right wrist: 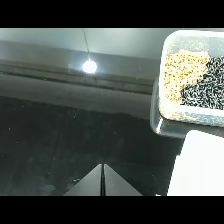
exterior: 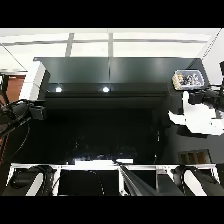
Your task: Fold the box and place the chain.
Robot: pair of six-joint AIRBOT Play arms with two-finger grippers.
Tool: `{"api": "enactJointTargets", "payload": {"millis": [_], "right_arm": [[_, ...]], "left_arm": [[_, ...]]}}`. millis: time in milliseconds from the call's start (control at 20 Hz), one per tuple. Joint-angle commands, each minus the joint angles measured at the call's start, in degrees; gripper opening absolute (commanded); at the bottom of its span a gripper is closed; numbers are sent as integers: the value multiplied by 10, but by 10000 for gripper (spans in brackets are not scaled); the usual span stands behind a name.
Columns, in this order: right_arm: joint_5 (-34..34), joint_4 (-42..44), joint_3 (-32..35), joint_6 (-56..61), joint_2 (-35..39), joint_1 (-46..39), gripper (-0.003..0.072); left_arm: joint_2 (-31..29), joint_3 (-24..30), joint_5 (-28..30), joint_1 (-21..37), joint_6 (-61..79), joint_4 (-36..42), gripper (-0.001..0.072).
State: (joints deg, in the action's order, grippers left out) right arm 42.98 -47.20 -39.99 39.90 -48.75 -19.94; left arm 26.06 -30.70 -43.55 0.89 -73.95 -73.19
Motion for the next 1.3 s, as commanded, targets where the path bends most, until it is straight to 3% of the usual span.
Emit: {"api": "enactJointTargets", "payload": {"millis": [0,500,650,750,850,900,950,1000,1150,1200,1250], "right_arm": [[0,0,0,0,0,0,20],[-1,3,0,2,0,1,20],[-19,43,0,1,0,1,20],[-53,90,0,1,0,0,20],[-148,72,1,2,-9,-1,22],[-224,62,3,6,-21,-1,105],[-292,64,2,17,-41,-5,491],[-342,66,1,19,-65,-12,718],[-314,64,-45,19,-156,-78,720],[-287,63,-78,33,-192,-114,719],[-256,57,-115,68,-224,-154,719]], "left_arm": [[0,0,0,0,0,0,30],[0,0,0,0,0,0,30],[0,0,1,0,0,0,30],[4,2,65,1,2,-2,31],[13,5,146,2,2,-2,31],[19,5,177,2,0,3,31],[30,5,213,2,0,12,31],[43,5,239,2,0,23,31],[94,5,264,2,0,80,32],[116,5,263,2,0,118,92],[138,5,263,-2,0,148,436]]}}
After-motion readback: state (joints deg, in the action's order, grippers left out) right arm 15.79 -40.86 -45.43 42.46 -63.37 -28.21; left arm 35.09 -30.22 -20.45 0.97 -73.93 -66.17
